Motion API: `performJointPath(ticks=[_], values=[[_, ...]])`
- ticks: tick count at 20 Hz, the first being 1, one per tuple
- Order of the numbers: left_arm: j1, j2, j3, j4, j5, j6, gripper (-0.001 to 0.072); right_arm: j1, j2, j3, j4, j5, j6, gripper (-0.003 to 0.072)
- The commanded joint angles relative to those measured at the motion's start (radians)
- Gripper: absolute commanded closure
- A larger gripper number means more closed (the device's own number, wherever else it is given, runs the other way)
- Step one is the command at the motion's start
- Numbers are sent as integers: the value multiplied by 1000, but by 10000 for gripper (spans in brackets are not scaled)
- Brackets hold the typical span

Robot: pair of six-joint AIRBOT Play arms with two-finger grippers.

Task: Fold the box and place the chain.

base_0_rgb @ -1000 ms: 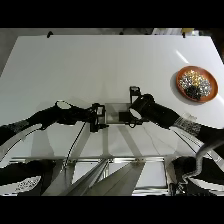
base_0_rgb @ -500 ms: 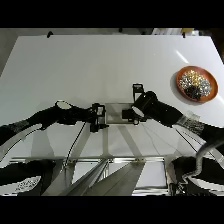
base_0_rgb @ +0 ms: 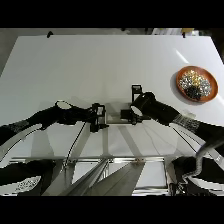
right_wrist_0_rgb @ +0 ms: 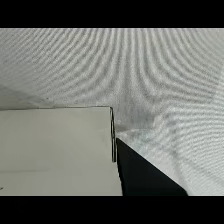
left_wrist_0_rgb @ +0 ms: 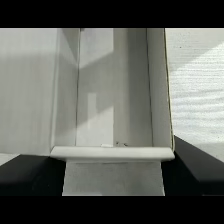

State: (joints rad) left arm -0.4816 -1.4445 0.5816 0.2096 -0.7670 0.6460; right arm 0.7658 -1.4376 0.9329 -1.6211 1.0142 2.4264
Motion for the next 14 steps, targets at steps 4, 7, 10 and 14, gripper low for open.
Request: performJointPath(ticks=[4,7,10,14], values=[[0,0,0,0,0,0,456,0,-6,0,9,27,-20,669],[0,0,0,0,0,0,456,0,-2,0,8,27,-42,587],[0,0,0,0,0,0,456,0,33,0,-4,58,-131,388],[0,0,0,0,0,0,456,-11,142,13,-71,184,-287,385]])
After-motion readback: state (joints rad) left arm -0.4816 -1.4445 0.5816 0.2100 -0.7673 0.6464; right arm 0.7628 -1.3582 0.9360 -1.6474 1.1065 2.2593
